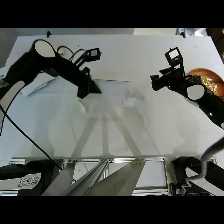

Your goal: Fold the box and place the chain.

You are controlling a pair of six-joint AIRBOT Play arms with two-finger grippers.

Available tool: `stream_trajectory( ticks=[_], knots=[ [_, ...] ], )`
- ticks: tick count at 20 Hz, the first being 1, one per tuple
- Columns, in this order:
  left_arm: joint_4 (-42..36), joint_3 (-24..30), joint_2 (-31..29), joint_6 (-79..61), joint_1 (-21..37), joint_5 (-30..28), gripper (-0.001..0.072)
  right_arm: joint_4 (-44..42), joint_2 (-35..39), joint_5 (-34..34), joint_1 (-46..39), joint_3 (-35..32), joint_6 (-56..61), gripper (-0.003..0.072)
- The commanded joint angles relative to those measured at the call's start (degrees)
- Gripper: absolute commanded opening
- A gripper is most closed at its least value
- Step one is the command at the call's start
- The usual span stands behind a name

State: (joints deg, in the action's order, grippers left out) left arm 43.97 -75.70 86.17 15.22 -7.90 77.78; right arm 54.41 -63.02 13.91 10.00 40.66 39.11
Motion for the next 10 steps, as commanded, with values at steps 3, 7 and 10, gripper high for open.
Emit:
stream_trajectory(
  ticks=[3,7,10],
  knots=[
    [-5.8,4.4,3.5,-10.7,-0.3,-9.9,0.0,0.0,0.0,0.0,0.0,0.1,0.0,0.0501],
    [-7.6,4.4,10.7,-11.0,-0.3,-10.3,0.0,0.0,0.0,0.0,0.0,0.1,0.0,0.0501],
    [-13.8,4.4,15.8,-16.6,-0.3,-10.5,0.0001,0.0,0.0,0.0,0.0,0.1,0.0,0.0501]
  ],
)
